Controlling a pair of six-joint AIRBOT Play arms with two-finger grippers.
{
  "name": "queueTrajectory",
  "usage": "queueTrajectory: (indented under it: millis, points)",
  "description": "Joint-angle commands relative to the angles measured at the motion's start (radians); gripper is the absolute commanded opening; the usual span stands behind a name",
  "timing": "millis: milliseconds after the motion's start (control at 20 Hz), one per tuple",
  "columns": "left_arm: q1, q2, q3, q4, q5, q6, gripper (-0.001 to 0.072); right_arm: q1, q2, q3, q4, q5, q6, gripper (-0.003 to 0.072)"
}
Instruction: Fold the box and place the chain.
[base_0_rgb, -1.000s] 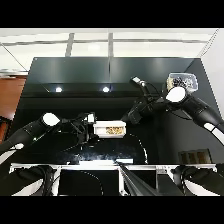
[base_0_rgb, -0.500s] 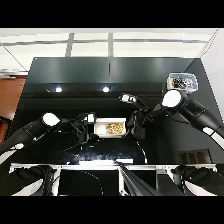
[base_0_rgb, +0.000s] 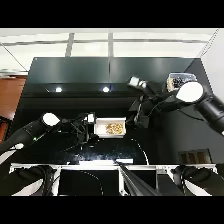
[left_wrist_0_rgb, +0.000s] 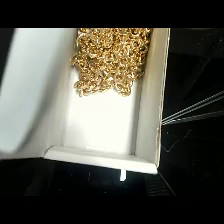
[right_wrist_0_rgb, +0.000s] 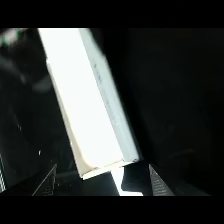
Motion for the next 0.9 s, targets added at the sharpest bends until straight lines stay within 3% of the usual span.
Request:
queueTrajectory:
  millis: [0,150,300,700,850]
  points:
    - [0.000,0.000,0.001,0.000,-0.004,0.000,0.0347,-0.071,0.029,0.004,0.106,-0.019,0.021,0.0683]
    - [0.000,0.000,0.001,0.000,-0.004,0.000,0.0348,-0.048,-0.014,-0.069,0.158,-0.185,0.021,0.0683]
    - [0.000,0.000,0.001,0.000,-0.004,0.000,0.0348,0.011,-0.104,-0.095,0.158,-0.222,-0.037,0.0683]
    - [0.000,0.000,0.001,0.000,-0.004,0.000,0.0348,0.039,-0.127,-0.094,0.097,-0.011,-0.193,0.0683]
    - [0.000,0.000,0.001,0.000,-0.004,0.000,0.0348,0.062,-0.127,-0.094,0.090,-0.014,-0.193,0.0683]
